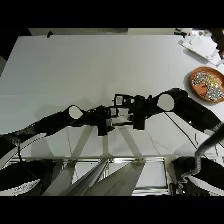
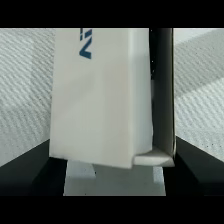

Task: Fold the box and place the chain.

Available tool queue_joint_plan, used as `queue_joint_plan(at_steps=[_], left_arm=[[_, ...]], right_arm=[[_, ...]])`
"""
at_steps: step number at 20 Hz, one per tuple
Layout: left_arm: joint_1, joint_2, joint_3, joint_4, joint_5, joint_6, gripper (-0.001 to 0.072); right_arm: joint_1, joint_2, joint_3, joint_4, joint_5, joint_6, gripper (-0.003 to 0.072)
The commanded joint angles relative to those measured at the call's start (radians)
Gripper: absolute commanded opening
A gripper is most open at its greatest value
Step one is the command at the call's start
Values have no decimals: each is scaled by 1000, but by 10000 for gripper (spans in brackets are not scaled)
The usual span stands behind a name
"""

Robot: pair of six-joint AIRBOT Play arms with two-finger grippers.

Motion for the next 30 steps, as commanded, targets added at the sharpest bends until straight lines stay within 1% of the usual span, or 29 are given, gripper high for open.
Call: queue_joint_plan(at_steps=[1, 6, 10, 11, 12, 16, 19, 20, 21, 23, 30], left_arm=[[0, 0, 0, 1, -3, 1, 354], [0, 0, 0, 1, -3, 1, 354], [0, 0, 0, 1, -3, 1, 354], [0, 0, 0, 1, -3, 1, 354], [0, 0, 0, 1, -3, 1, 354], [0, 0, 0, 1, -3, 1, 354], [0, 0, 0, 1, -3, 1, 354], [0, 0, 0, 1, -3, 1, 354], [0, 0, 0, 1, -3, 1, 354], [0, 0, 0, 1, -3, 1, 354], [0, 0, 0, 1, -3, 1, 354]], right_arm=[[0, -1, -21, -3, -13, 2, 218], [1, -1, -40, -3, 3, 3, 217], [40, -1, -75, -14, -9, 4, 216], [42, -1, -82, -13, -18, 5, 210], [41, -1, -84, -14, -22, 18, 161], [42, 0, -84, 9, -37, 31, 159], [44, 7, -84, 5, -25, 30, 199], [44, 12, -84, 5, -24, 31, 271], [44, 22, -84, 4, -26, 30, 307], [43, 55, -84, 5, -39, 30, 345], [36, 186, -84, 11, -56, 58, 339]])
